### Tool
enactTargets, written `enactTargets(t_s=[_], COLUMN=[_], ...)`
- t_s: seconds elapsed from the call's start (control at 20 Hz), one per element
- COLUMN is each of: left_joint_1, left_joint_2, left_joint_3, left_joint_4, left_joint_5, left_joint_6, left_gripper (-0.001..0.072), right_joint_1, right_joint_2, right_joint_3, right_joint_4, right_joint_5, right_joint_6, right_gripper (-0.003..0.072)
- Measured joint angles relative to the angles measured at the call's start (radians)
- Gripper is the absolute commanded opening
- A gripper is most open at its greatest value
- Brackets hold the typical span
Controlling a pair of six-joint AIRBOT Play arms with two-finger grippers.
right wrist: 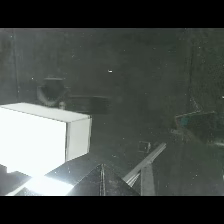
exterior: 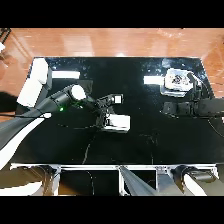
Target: Fold the box and place the chain.
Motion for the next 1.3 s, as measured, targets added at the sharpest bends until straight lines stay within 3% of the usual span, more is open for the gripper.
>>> enactTargets(t_s=[0.65, 0.85, 0.9, 1.0, 1.3], left_joint_1=[-0.009, -0.034, -0.038, -0.043, -0.024], left_joint_2=[-0.008, -0.015, -0.016, -0.015, 0.027], left_joint_3=[0.0, 0.0, 0.0, 0.003, 0.098], left_joint_4=[0.016, 0.044, 0.05, 0.069, 0.247], left_joint_5=[0.021, 0.038, 0.042, 0.043, -0.087], left_joint_6=[0.0, -0.008, -0.016, -0.05, -0.349], left_gripper=[0.0635, 0.0605, 0.0463, 0.0034, 0.0022], right_joint_1=[0.0, 0.0, 0.0, 0.0, 0.0], right_joint_2=[0.0, 0.0, 0.0, 0.0, 0.0], right_joint_3=[0.0, 0.0, 0.0, 0.0, 0.0], right_joint_4=[-0.001, -0.001, -0.001, -0.001, -0.001], right_joint_5=[0.002, 0.005, 0.005, 0.006, 0.008], right_joint_6=[0.0, 0.0, 0.0, 0.0, 0.0], right_gripper=[0.0025, 0.0025, 0.0026, 0.0025, 0.0025])
